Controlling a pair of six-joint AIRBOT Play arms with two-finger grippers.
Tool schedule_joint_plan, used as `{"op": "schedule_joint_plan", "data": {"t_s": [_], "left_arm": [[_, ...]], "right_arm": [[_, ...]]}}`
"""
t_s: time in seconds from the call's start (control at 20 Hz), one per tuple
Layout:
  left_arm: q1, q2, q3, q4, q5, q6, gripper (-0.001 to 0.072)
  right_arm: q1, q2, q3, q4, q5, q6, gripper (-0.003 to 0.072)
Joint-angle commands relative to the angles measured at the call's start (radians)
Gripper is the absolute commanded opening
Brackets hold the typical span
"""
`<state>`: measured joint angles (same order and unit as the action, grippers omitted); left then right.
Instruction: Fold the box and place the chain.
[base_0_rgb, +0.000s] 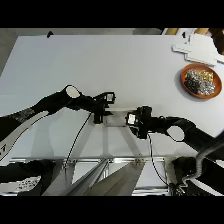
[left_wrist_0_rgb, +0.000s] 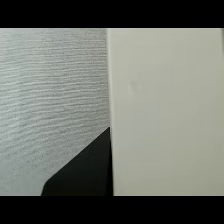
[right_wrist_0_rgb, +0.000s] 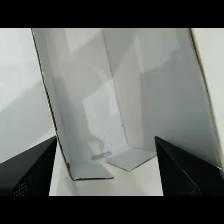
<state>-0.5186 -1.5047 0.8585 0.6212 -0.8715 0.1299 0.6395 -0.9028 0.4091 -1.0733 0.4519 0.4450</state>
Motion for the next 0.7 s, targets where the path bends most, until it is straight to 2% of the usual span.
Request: {"op": "schedule_joint_plan", "data": {"t_s": [0.0,0.65], "left_arm": [[0.000,0.000,0.000,0.000,0.000,0.000,0.0012],[0.000,0.000,0.000,0.000,0.000,0.000,0.0012]], "right_arm": [[-0.019,0.001,0.004,0.044,0.014,-0.002,0.0657],[-0.085,-0.006,0.004,0.091,0.006,-0.010,0.0657]]}}
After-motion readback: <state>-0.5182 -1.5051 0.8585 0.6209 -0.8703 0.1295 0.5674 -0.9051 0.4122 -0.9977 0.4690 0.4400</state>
